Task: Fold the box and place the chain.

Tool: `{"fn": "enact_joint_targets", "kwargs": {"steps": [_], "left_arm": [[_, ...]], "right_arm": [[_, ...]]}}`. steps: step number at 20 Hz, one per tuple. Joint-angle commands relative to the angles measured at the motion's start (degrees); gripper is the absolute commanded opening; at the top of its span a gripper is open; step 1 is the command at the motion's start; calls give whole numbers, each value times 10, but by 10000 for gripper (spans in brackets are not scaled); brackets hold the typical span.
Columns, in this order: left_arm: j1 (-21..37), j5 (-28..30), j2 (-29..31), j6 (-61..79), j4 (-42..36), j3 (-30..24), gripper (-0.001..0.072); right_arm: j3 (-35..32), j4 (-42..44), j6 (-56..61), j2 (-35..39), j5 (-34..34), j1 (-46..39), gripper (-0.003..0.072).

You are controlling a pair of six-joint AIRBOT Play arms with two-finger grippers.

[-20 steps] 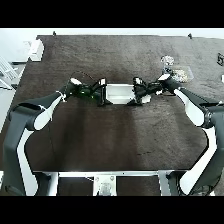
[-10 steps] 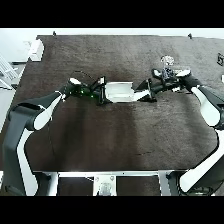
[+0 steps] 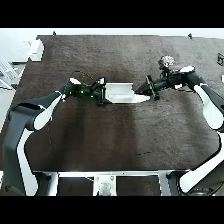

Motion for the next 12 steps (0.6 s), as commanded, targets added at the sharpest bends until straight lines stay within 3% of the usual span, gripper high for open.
{"fn": "enact_joint_targets", "kwargs": {"steps": [1,4,12], "left_arm": [[0,-3,0,0,0,0,473],[0,-16,0,0,0,0,473],[0,-17,0,0,0,0,473]], "right_arm": [[0,10,24,1,-95,49,11],[2,12,31,2,-187,55,11],[13,-7,70,1,-330,51,10]]}}
